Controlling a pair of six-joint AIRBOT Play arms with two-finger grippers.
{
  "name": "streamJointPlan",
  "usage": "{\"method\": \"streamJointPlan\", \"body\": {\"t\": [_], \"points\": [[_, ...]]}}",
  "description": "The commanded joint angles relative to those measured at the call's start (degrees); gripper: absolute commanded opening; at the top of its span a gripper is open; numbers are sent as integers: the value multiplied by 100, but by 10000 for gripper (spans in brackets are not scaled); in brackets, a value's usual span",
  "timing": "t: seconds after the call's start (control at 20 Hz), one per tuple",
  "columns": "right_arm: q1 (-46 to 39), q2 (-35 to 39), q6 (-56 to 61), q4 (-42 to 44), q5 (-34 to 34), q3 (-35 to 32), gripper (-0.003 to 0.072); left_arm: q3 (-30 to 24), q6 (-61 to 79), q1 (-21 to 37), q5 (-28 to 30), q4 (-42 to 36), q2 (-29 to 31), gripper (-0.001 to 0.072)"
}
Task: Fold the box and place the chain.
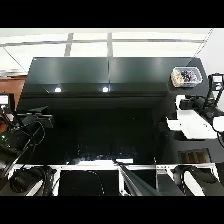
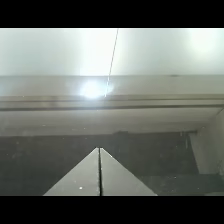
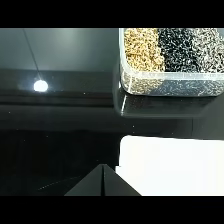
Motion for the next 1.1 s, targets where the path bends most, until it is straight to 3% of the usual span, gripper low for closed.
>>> {"method": "streamJointPlan", "body": {"t": [0.0, 0.15, 0.25, 0.3, 0.35, 0.4, 0.45, 0.55, 0.65, 0.75, 0.8, 0.9, 0.95, 1.05], "points": [[0, 2, 0, 79, -26, -4, 5, 0, 0, 4, 227, 0, 0, 27], [0, 2, 7, 944, -26, -4, 5, -127, 46, 11, 1158, 33, -203, 27], [0, -153, 22, 1543, -339, -4, 8, -315, 63, 109, 1845, 221, -721, 30], [2, -295, 50, 1725, -498, -4, 26, -330, 61, 210, 2033, 280, -1102, 105], [0, -492, 48, 1989, -599, -4, 173, -282, 20, 323, 2273, 254, -1521, 355], [0, -678, 46, 2111, -623, 2, 692, -136, 11, 420, 2507, 133, -1947, 683], [0, -826, 42, 2103, -466, 24, 720, 140, 20, 452, 2426, -50, -2319, 717], [-44, -1005, 48, 1982, -79, 197, 720, 874, 17, 474, 1615, -295, -2940, 716], [-374, -1185, 168, 1534, 258, 708, 720, 1792, 48, 546, 111, -367, -3547, 716], [-1134, -1504, 933, 306, 761, 1580, 720, 2677, 149, 745, -1421, -426, -4013, 694], [-1602, -1731, 1486, -455, 1060, 2070, 720, 2992, 306, 866, -1882, -503, -4153, 688], [-2614, -2339, 2470, -2009, 1744, 3040, 720, 3182, 649, 1115, -2035, -1021, -4210, 688], [-3121, -2723, 2881, -2555, 2260, 3493, 720, 3161, 925, 1325, -2026, -1740, -4223, 689], [-3982, -3480, 2927, -2474, 3340, 4186, 720, 3001, 2151, 1801, -1956, -3746, -4330, 690]]}}
